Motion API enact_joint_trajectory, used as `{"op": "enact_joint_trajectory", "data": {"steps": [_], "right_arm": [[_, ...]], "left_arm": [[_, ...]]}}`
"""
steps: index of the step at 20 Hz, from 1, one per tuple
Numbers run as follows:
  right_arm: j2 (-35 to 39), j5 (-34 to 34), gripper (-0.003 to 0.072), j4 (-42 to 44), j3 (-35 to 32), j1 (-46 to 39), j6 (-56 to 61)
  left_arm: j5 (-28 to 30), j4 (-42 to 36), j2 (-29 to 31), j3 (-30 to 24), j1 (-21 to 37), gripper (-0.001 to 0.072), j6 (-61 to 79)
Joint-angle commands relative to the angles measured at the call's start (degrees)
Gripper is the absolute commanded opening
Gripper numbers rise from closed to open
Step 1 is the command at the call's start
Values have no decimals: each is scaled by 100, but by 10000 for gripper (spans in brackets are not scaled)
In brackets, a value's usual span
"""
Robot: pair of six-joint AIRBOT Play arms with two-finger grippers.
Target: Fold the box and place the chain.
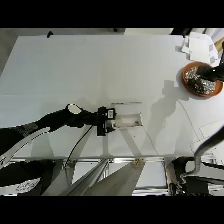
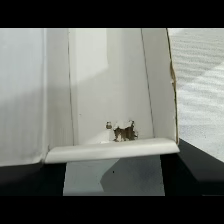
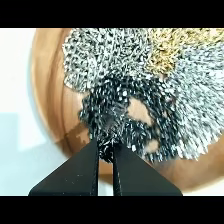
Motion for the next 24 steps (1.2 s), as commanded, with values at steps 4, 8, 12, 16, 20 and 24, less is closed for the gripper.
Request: {"op": "enact_joint_trajectory", "data": {"steps": [4,8,12,16,20,24], "right_arm": [[1158,1231,21,527,2,0,-809],[1886,1790,21,1578,0,20,-1126],[2470,2422,21,2033,0,431,-1248],[2883,3154,21,2072,-2,1137,-1246],[3250,3438,21,2105,-7,1978,-1143],[3528,3453,21,2153,-13,2817,-931]], "left_arm": [[2,2,0,4,0,69,2],[2,2,0,4,2,69,2],[2,2,0,4,2,69,2],[2,2,0,4,2,69,2],[2,2,0,4,2,69,2],[2,2,0,4,2,69,2]]}}
